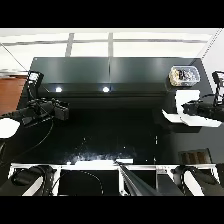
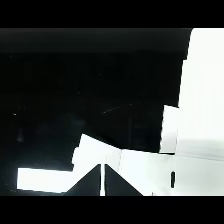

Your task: Fold the box and place the chain.

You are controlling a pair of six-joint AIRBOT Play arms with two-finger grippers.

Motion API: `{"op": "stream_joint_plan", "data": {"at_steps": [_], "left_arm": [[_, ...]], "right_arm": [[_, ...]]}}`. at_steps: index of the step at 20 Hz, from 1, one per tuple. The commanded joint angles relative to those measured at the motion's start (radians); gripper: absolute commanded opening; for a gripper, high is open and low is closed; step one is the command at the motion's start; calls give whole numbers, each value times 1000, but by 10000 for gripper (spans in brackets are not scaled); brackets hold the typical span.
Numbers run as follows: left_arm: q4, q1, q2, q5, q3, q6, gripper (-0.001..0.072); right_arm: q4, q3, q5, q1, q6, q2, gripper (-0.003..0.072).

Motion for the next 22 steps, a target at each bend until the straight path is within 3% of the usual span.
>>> {"op": "stream_joint_plan", "data": {"at_steps": [1,14,20,22], "left_arm": [[0,0,1,0,0,0,26],[0,0,0,3,0,0,26],[-51,0,0,40,-1,0,26],[-54,0,-13,97,-1,-2,33]], "right_arm": [[0,0,0,1,0,0,39],[10,0,-2,1,0,0,39],[71,0,-104,1,0,0,49],[68,0,-138,2,-6,-1,707]]}}
